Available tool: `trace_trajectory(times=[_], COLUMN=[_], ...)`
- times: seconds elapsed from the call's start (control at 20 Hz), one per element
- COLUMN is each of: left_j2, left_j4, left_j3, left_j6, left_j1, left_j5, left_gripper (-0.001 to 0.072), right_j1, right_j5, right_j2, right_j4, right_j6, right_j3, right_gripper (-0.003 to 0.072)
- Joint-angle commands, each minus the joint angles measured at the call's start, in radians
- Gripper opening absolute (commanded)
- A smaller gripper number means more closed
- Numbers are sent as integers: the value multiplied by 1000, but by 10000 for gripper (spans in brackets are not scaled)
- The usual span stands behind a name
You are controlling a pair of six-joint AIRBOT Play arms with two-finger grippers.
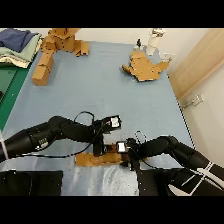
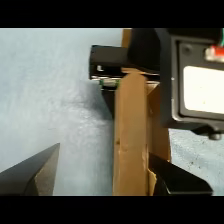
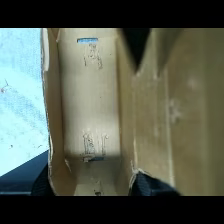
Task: Fold the box.
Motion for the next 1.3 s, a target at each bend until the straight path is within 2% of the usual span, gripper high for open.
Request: trace_trajectory(times=[0.0, 0.1, 0.2, 0.25, 0.3, 0.35, 0.4, 0.5, 0.55, 0.65, 0.75, 0.85, 0.95, 1.25], left_j2=[77, 150, 220, 240, 251, 255, 255, 255, 255, 255, 255, 254, 240, 85], left_j4=[306, 460, 486, 474, 418, 323, 192, -62, -169, -346, -455, -513, -526, -531], left_j3=[66, 104, 106, 99, 81, 51, 8, -108, -168, -257, -290, -289, -290, -286], left_j6=[-383, -577, -737, -842, -943, -995, -1031, -1066, -1066, -1063, -1043, -1018, -1020, -1048], left_j1=[48, 95, 127, 129, 127, 127, 127, 109, 85, 40, 13, 14, 31, 42], left_j5=[163, 362, 553, 636, 697, 723, 705, 546, 434, 220, 31, -68, -121, -298], left_gripper=[671, 672, 669, 618, 397, 79, 15, 15, 15, 15, 14, 14, 14, 14], right_j1=[1, 1, 1, 1, 1, 1, 1, 1, 1, 1, 1, 1, 1, 1], right_j5=[2, 2, 2, 2, 2, 2, 2, 2, 2, 2, 2, 2, 2, 2], right_j2=[1, 1, 1, 1, 1, 1, 1, 1, 1, 1, 1, 1, 1, 1], right_j4=[0, 0, 0, 0, 0, 0, 0, -1, -1, -1, -1, -1, -2, -3], right_j6=[0, 0, 1, 0, 0, 0, 0, 0, 0, 0, 0, 0, 0, 0], right_j3=[0, 0, 0, 0, 0, 0, 0, 0, 0, 0, 0, 0, 0, 0], right_gripper=[537, 537, 538, 538, 537, 537, 537, 537, 537, 537, 537, 537, 537, 537])
